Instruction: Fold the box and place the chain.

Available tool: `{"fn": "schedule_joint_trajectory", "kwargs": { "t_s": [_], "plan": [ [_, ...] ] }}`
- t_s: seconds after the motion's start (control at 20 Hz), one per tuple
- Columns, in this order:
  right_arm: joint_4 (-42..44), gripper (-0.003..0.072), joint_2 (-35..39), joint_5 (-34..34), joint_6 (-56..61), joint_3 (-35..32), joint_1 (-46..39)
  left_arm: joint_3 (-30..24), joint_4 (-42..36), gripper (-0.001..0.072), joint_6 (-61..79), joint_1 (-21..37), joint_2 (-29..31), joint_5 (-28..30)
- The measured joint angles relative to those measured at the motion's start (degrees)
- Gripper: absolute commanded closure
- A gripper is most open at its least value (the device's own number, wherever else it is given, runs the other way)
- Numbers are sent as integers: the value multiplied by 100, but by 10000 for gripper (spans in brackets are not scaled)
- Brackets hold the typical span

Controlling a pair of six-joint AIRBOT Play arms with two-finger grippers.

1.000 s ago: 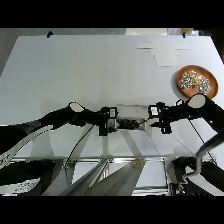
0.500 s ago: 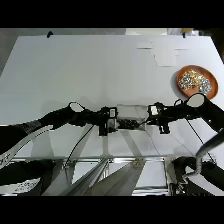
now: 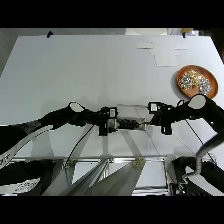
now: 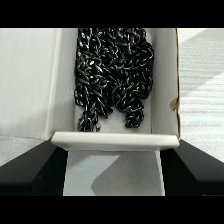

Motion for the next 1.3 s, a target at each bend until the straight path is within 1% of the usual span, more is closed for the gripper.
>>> {"fn": "schedule_joint_trajectory", "kwargs": {
  "t_s": [0.15,0.3,0.45,0.65,0.75,0.95,1.15,1.3],
  "plan": [
    [-341,668,328,188,553,234,0,0,0,504,0,0,0,-2],
    [-337,668,522,704,1178,859,2,0,0,504,0,0,0,0],
    [188,668,597,1268,1749,1624,2,0,0,504,0,0,0,0],
    [1287,668,632,1587,2188,2345,129,0,0,504,0,0,0,0],
    [1681,668,632,1580,2277,2509,352,0,-2,504,0,0,0,0],
    [2085,668,627,1233,2380,2638,822,0,0,504,0,0,0,0],
    [2223,668,625,975,2452,2673,1012,0,0,504,0,0,0,0],
    [2214,668,614,903,2529,2684,1056,0,-2,504,0,0,0,0]
  ]
}}
